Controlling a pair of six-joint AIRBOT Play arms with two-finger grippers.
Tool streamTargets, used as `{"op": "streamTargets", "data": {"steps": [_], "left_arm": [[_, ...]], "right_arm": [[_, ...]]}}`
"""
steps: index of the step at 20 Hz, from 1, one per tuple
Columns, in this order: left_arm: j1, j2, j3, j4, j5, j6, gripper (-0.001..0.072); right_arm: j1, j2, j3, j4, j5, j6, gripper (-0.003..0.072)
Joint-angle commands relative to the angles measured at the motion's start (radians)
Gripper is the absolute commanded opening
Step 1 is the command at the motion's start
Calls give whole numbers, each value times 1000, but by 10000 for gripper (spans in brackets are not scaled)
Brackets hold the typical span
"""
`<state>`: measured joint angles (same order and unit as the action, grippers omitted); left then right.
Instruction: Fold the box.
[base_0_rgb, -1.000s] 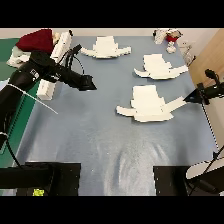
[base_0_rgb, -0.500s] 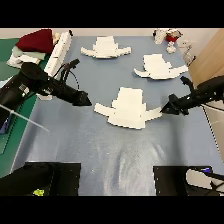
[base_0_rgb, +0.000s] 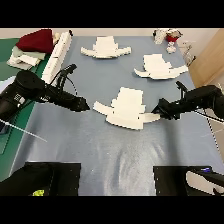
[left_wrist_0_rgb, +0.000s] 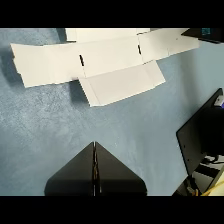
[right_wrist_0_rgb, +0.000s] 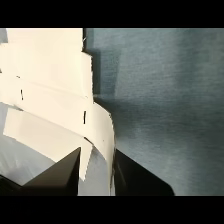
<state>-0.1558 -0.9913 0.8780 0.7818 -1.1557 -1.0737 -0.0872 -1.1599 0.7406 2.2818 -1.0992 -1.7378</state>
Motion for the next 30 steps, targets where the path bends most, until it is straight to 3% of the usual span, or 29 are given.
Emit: {"op": "streamTargets", "data": {"steps": [1,4,6,7,14,25,30], "left_arm": [[0,3,-3,0,30,0,13],[0,3,-3,0,29,0,13],[0,3,-3,0,30,0,13],[0,3,-3,0,30,0,13],[0,4,-3,0,29,0,13],[0,3,-3,0,29,0,13],[0,3,-3,0,30,0,13]], "right_arm": [[8,-31,-5,13,29,10,297],[40,-63,-5,12,31,9,262],[83,-74,-4,12,64,-10,18],[99,-77,-4,11,85,-15,4],[194,-39,-49,-3,-16,-140,2],[336,331,-389,8,230,-189,2],[345,365,-413,8,288,-174,2]]}}
